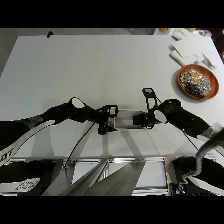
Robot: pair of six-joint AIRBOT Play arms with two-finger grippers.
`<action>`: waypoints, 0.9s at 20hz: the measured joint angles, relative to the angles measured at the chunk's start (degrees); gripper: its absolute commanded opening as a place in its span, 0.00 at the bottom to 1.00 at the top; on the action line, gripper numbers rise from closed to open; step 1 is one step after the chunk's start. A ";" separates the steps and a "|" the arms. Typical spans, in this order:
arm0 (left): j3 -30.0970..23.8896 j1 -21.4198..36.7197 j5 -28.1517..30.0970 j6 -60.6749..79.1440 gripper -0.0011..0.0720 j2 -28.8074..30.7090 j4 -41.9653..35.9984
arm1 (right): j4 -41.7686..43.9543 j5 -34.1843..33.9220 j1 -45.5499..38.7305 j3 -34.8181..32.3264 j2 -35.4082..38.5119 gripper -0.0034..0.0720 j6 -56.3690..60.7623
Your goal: Fold the box and place the chain.
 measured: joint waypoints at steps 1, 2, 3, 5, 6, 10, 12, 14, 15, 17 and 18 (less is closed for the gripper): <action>0.00 -0.02 -0.02 -0.02 0.55 0.00 0.00 | 0.00 0.11 0.00 0.00 -0.07 0.09 -0.02; 0.00 -0.02 -0.02 -0.02 0.55 0.00 0.00 | -0.02 0.24 0.00 0.00 -0.13 0.12 -0.04; 0.00 0.00 -0.02 0.00 0.55 0.00 0.02 | -0.04 0.33 0.00 0.00 -0.15 0.26 -0.15; 0.00 -0.07 -0.31 0.39 0.55 -0.02 0.20 | 0.02 1.53 0.02 -0.15 0.17 0.37 -0.39; 0.00 -0.07 -0.31 0.31 0.55 -0.02 0.17 | 0.04 1.60 0.00 -0.09 0.66 0.40 -0.52; 0.00 -0.04 -0.24 0.24 0.55 -0.02 0.17 | 0.11 2.38 0.00 -0.09 4.00 0.52 -2.69; 0.00 -0.04 -0.20 0.22 0.55 -0.02 0.15 | 0.28 3.52 0.00 -0.04 6.58 0.52 -4.39; 0.00 -0.04 -0.17 0.20 0.55 -0.02 0.15 | 0.37 5.16 0.00 0.35 9.49 0.52 -6.67; 0.00 -0.04 -0.15 0.20 0.55 -0.02 0.15 | 0.37 6.14 0.00 0.90 10.80 0.52 -7.87; 0.00 -0.04 -0.11 0.17 0.55 -0.02 0.15 | 0.35 8.68 -0.02 3.17 12.92 0.52 -10.34; 0.00 -0.04 -0.09 0.17 0.55 -0.02 0.15 | 0.33 10.01 -0.17 5.01 13.62 0.52 -11.74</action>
